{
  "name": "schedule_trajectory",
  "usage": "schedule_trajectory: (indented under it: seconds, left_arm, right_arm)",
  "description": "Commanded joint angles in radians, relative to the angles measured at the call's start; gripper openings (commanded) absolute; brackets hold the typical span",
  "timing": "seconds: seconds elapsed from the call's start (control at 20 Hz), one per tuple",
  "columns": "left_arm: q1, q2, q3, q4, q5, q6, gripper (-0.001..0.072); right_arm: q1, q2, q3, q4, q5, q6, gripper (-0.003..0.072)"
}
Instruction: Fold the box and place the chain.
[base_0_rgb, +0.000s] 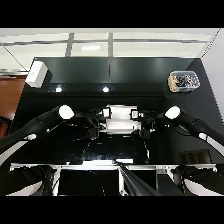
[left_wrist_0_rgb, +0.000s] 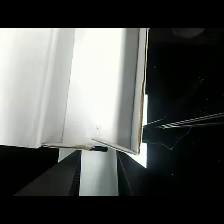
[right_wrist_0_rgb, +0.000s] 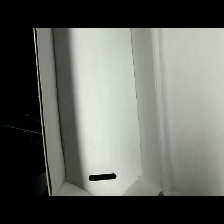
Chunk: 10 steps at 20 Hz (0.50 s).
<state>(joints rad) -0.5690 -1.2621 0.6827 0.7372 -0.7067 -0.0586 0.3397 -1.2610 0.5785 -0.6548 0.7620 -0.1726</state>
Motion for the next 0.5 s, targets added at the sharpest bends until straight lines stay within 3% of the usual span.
schedule_trajectory:
  seconds: [0.0,0.2,0.35,0.4,0.45]
  left_arm:
    - [-0.012,-0.009,0.0,-0.042,0.0,0.0,0.0265]
    - [-0.027,-0.064,0.0,-0.133,0.006,0.003,0.0218]
    - [-0.027,-0.082,0.0,-0.136,0.008,0.003,0.0215]
    - [-0.027,-0.082,0.0,-0.137,0.008,0.003,0.017]
    - [-0.027,-0.082,0.0,-0.136,0.008,0.003,0.0169]
  right_arm:
    - [0.001,0.0,0.001,0.0,0.0,0.0,0.017]
    - [0.001,0.0,0.001,0.0,0.0,0.0,0.017]
    - [0.001,0.0,0.001,0.0,0.0,0.0,0.017]
    - [0.001,0.0,0.001,0.0,0.0,0.0,0.017]
    - [0.001,0.0,0.001,0.0,0.0,0.0,0.017]
